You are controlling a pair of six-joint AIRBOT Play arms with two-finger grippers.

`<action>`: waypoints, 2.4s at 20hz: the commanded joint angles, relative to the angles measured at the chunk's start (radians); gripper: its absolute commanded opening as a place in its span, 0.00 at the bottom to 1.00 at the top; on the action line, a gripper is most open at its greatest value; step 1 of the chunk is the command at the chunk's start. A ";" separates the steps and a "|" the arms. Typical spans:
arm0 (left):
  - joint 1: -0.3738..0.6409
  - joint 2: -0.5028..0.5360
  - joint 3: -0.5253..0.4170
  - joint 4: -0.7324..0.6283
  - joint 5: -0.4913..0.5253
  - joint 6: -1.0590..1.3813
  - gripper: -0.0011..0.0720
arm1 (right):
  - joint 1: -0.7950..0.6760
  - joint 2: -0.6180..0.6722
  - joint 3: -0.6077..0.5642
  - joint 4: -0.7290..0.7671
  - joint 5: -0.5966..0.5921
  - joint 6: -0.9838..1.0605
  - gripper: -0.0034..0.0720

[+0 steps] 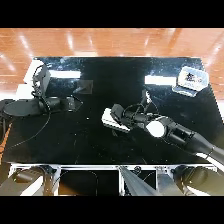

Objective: Fold the box and place the chain.

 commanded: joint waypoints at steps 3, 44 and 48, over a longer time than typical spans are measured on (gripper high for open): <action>0.017 -0.002 -0.001 0.000 0.043 0.017 0.88 | -0.058 -0.015 -0.013 -0.058 0.089 0.047 0.09; -0.053 -0.045 0.000 -0.008 0.064 0.051 0.88 | -0.058 0.037 -0.014 -0.027 0.305 -0.184 0.09; -0.053 -0.046 0.033 -0.014 0.146 0.158 0.88 | -0.142 0.177 -0.014 -0.029 0.407 -0.244 0.09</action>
